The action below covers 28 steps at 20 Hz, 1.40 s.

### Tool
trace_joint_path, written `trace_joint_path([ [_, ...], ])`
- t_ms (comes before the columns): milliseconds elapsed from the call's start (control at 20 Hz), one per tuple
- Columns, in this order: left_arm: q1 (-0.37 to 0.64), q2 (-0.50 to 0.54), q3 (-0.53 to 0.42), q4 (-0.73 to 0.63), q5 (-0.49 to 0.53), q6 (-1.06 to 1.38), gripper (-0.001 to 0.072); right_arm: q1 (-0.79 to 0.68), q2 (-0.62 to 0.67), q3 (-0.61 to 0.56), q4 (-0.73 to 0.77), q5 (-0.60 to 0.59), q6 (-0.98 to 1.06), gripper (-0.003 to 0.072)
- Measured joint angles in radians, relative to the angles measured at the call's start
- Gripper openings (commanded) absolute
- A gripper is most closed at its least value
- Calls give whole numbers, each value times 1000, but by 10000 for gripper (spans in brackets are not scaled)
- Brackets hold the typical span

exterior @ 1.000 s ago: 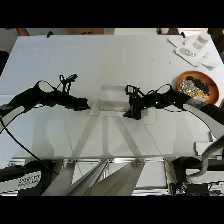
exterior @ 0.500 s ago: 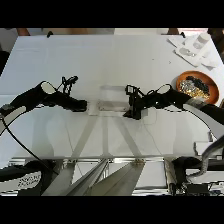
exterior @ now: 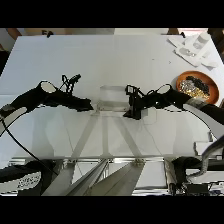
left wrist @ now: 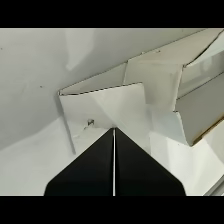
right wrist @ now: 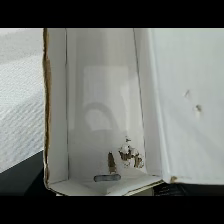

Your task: Fold the box and place the chain.

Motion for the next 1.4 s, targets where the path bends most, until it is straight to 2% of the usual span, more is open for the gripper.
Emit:
trace_joint_path([
  [200, 34, 23, 0, 2, -6, 11, 2, 0, 0, 0, 0, 0, 0, 520],
  [400, 68, 43, 0, 101, -13, -19, 3, 0, 0, 0, 0, 0, 0, 520],
  [700, 58, 4, -14, 174, -17, -53, 6, 0, 0, 0, 0, 0, 0, 520],
  [1400, 21, -21, -21, 13, 8, 7, 5, 0, 0, 0, -1, 0, 0, 520],
])
